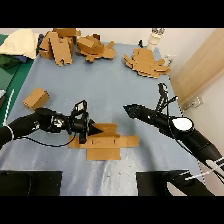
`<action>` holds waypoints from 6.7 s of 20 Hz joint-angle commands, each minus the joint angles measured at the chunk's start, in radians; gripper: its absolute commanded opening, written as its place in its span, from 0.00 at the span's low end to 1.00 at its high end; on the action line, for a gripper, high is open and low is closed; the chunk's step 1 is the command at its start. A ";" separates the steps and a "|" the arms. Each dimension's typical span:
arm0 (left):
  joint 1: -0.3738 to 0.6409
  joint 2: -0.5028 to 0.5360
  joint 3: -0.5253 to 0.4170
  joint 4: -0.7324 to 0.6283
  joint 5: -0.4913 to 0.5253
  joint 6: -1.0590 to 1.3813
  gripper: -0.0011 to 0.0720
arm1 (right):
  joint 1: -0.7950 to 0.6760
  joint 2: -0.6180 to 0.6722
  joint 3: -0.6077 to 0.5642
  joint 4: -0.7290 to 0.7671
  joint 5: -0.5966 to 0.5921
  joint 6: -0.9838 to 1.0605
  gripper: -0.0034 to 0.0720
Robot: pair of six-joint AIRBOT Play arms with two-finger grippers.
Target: Fold the box.
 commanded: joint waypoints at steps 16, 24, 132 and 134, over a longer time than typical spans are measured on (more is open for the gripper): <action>-0.061 -0.003 0.002 0.046 0.041 -0.091 0.03 | 0.000 -0.003 0.001 -0.004 0.032 0.000 0.40; -0.061 -0.013 0.002 -0.126 0.080 0.044 0.03 | 0.000 -0.003 0.001 -0.008 0.026 -0.001 0.40; -0.061 -0.054 0.002 -0.056 0.027 -0.049 0.03 | 0.980 0.223 -0.234 -1.642 0.146 0.957 0.30; -0.061 -0.054 0.002 -0.056 0.027 -0.049 0.03 | 0.980 0.223 -0.234 -1.643 0.147 0.957 0.30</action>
